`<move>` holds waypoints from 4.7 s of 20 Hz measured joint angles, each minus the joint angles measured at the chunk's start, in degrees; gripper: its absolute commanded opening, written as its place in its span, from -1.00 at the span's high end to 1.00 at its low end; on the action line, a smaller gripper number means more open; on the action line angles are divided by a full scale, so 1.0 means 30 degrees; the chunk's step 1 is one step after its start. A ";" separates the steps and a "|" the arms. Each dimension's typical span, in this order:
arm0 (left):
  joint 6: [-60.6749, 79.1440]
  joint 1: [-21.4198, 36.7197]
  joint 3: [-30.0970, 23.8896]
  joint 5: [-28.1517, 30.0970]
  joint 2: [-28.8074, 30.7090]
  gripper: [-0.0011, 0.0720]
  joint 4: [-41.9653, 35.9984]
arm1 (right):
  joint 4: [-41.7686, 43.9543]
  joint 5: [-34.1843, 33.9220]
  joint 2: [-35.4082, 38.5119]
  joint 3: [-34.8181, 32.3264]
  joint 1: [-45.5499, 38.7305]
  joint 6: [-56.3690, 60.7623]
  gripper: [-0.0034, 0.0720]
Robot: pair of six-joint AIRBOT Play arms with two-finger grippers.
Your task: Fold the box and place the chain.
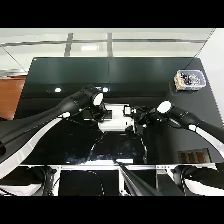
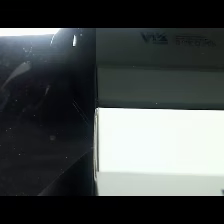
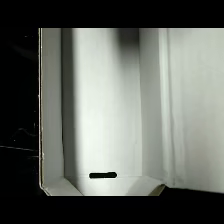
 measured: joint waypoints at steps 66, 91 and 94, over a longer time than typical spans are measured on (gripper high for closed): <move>0.0051 0.0080 0.0000 -0.0138 -0.0007 0.90 -0.0663 | 0.2586 0.6914 -0.0262 -0.0656 -0.6630 2.3795 0.63; 0.0058 0.0080 0.0000 -0.0248 -0.0007 0.90 -0.0663 | -0.4590 0.7643 -0.0612 0.5661 -0.0284 3.1372 -0.04; 0.0022 0.0080 0.0000 -0.0342 0.0000 0.90 -0.0670 | -0.7563 0.7133 -0.0634 0.6484 0.1166 3.4563 -0.04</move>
